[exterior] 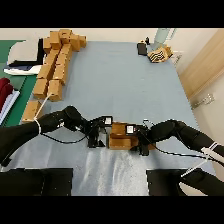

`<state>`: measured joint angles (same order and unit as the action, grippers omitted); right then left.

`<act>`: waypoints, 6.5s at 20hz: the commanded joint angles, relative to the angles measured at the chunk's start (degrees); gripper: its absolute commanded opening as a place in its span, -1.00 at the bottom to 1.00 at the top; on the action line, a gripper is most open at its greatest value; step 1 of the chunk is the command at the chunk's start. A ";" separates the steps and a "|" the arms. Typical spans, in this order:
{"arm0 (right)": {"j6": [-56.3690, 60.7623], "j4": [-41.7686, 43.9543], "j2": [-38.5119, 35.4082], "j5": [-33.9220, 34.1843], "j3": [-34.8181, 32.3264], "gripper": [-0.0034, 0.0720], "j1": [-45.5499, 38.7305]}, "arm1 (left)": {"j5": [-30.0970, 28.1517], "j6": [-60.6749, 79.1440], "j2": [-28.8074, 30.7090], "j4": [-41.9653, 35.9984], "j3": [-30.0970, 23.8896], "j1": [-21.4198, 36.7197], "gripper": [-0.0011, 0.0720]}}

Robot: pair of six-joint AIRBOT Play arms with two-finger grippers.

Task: Fold the box.

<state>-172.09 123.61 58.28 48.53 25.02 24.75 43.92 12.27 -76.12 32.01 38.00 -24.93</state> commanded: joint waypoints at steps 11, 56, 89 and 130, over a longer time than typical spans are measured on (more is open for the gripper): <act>0.00 0.02 -0.02 -0.02 0.04 0.42 0.00 | -8.85 -1.36 6.16 -1.27 -5.84 -4.02 0.96; 0.00 0.02 -0.02 -0.02 0.04 0.42 0.00 | -14.86 0.33 3.56 -8.22 -5.44 -11.17 0.29; 29.77 -18.29 -19.02 9.33 0.15 0.99 -0.48 | -14.88 0.33 3.56 -8.22 -5.44 -11.17 0.29; 98.25 8.52 -19.58 -5.27 0.17 -0.91 -0.33 | -15.28 -6.08 3.67 -7.39 -5.44 -11.06 0.29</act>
<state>-71.83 132.00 37.56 44.86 25.12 24.40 28.67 6.33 -72.47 24.03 32.51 -36.03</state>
